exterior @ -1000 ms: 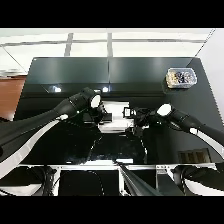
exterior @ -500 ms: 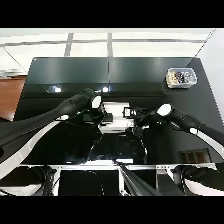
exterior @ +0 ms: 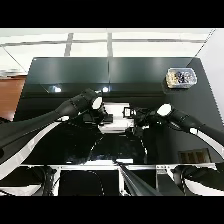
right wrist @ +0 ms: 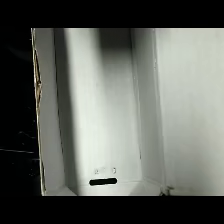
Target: Fold the box and place the chain.
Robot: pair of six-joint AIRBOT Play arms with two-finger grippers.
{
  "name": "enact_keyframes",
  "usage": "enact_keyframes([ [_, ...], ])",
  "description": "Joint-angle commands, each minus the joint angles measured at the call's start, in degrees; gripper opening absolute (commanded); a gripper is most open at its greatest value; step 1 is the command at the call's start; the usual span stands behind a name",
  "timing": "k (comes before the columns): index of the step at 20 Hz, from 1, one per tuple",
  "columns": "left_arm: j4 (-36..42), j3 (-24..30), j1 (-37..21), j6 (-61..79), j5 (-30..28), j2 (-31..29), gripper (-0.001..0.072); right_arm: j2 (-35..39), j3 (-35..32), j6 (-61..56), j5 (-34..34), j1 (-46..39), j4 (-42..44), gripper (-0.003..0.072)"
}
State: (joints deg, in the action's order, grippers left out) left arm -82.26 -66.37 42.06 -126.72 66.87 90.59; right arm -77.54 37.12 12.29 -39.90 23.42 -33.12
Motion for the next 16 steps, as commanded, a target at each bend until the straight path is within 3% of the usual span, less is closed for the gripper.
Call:
enact_keyframes([
  [1, 0.0, 0.0, 0.0, 0.1, -0.2, 0.0, 0.0023, 0.3, 0.0, -3.4, 2.4, 0.0, -0.2, 0.0701],
  [8, -3.2, 0.0, -0.2, 0.7, 2.9, 0.0, 0.0023, 8.3, 0.0, -5.0, -0.2, 0.0, -13.0, 0.0694],
  [15, -2.6, 0.0, -0.2, 0.7, 2.2, 0.0, 0.0024, 8.3, 0.0, -5.0, -3.5, 0.0, -9.9, 0.0692],
  [16, -2.6, 0.0, -0.2, 0.7, 2.1, 0.0, 0.0024, 8.3, 0.0, -5.0, -3.6, 0.0, -9.2, 0.0638],
])
